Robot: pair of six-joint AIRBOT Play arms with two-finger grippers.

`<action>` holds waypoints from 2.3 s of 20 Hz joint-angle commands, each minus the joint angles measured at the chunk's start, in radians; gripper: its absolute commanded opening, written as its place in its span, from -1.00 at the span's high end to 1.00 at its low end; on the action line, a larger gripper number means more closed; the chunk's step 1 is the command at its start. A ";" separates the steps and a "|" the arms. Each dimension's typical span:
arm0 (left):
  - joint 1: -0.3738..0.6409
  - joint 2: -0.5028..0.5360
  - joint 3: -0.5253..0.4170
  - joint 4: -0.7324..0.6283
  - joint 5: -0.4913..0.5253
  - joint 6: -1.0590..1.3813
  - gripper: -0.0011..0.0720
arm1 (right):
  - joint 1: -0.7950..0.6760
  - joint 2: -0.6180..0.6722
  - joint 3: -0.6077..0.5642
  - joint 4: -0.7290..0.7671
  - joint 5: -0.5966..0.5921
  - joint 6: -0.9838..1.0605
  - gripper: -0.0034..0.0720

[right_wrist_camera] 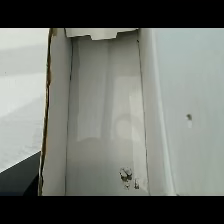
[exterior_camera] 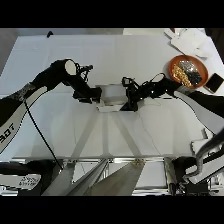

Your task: Fold the box and place the chain.

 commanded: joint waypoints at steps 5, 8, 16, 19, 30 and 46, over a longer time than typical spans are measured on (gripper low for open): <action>-0.053 -0.031 0.000 0.028 0.033 0.000 -0.10 | -0.001 0.000 0.000 -0.003 0.000 0.000 -0.49; -0.064 -0.035 0.000 0.032 0.033 -0.017 0.13 | -0.001 0.000 0.000 -0.003 0.000 0.000 -0.49; -0.119 -0.035 0.000 0.168 0.048 -0.148 0.39 | -0.001 0.000 0.000 -0.003 0.000 0.000 -0.49; -0.147 -0.035 0.001 0.203 0.083 -0.162 0.42 | -0.001 0.000 0.000 -0.003 0.000 0.000 -0.49; -0.166 -0.029 0.001 0.198 0.118 -0.157 0.18 | -0.001 0.000 0.000 -0.003 0.000 0.000 -0.49; -0.200 -0.061 0.001 0.209 0.092 -0.278 0.40 | -0.001 0.000 0.000 -0.003 0.000 0.000 -0.49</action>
